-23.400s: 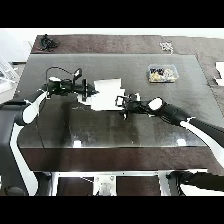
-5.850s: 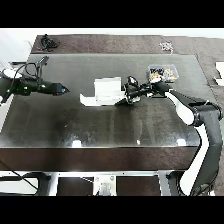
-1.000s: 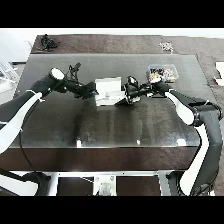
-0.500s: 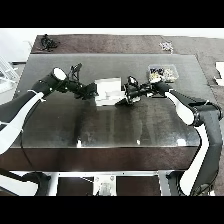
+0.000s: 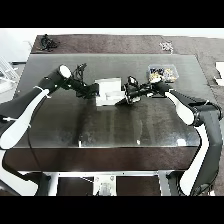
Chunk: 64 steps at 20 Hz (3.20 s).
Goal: Fold the box and place the chain.
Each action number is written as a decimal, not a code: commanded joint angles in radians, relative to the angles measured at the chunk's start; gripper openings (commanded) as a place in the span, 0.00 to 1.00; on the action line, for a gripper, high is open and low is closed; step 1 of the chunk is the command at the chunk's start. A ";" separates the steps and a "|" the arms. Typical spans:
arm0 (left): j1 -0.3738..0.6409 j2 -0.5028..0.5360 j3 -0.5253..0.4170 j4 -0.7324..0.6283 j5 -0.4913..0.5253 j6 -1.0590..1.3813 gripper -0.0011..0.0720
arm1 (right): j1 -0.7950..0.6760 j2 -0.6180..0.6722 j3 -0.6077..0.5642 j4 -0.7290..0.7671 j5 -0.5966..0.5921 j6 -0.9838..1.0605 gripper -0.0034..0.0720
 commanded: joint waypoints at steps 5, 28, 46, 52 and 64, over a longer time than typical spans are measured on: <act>-0.036 -0.088 0.143 0.125 -0.146 -0.113 0.44 | 0.000 0.000 0.000 0.000 0.000 0.000 0.83; -0.034 -0.103 0.195 0.174 -0.132 -0.140 0.84 | 0.000 0.000 0.000 0.000 0.000 0.000 0.83; -0.085 -0.217 0.360 0.261 -0.304 -0.222 0.57 | 0.000 0.000 0.000 0.000 0.000 0.000 0.83; -0.085 -0.217 0.360 0.280 -0.315 -0.253 0.57 | 0.000 0.000 0.000 0.000 0.000 0.000 0.83; -0.111 -0.306 0.531 0.378 -0.471 -0.290 0.57 | 0.000 0.000 0.000 0.000 0.000 0.000 0.83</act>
